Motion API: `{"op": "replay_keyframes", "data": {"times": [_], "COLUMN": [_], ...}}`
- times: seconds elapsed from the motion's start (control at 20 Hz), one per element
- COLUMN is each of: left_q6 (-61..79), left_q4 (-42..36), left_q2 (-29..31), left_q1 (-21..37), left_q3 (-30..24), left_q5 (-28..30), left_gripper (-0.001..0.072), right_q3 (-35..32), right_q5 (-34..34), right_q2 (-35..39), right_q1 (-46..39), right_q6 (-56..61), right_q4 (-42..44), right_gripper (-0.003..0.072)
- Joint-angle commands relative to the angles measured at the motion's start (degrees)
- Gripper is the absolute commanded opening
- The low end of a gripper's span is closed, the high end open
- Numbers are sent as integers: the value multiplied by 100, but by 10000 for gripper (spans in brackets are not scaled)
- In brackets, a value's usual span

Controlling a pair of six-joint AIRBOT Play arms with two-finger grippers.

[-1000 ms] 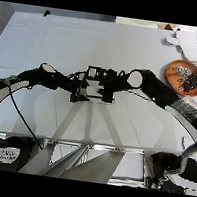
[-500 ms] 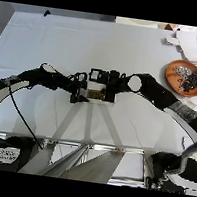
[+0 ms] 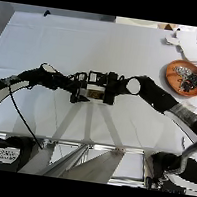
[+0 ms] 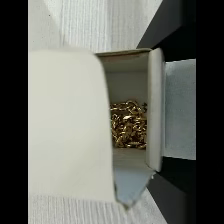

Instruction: Fold the box and place the chain.

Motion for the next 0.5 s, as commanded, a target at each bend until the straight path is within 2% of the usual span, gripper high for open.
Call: {"op": "replay_keyframes", "data": {"times": [0.0, 0.1, 0.2, 0.4, 0.45], "left_q6": [-4, -4, -4, -4, -4], "left_q4": [-2, -2, -2, -2, -2], "left_q2": [4, 4, 4, 4, 4], "left_q1": [0, 0, 0, 0, 0], "left_q3": [0, 0, 0, 0, 0], "left_q5": [7, 7, 4, 7, 7], "left_gripper": [256, 256, 256, 256, 256], "right_q3": [-2, 33, 260, 940, 1091], "right_q5": [221, 376, 599, 752, 960], "right_q2": [417, 730, 754, 208, -15], "right_q1": [13, -26, -332, -1257, -1436], "right_q6": [4, 4, 105, 1696, 1926], "right_q4": [-2, 15, 433, 1298, 1510], "right_gripper": [557, 527, 511, 490, 430]}}
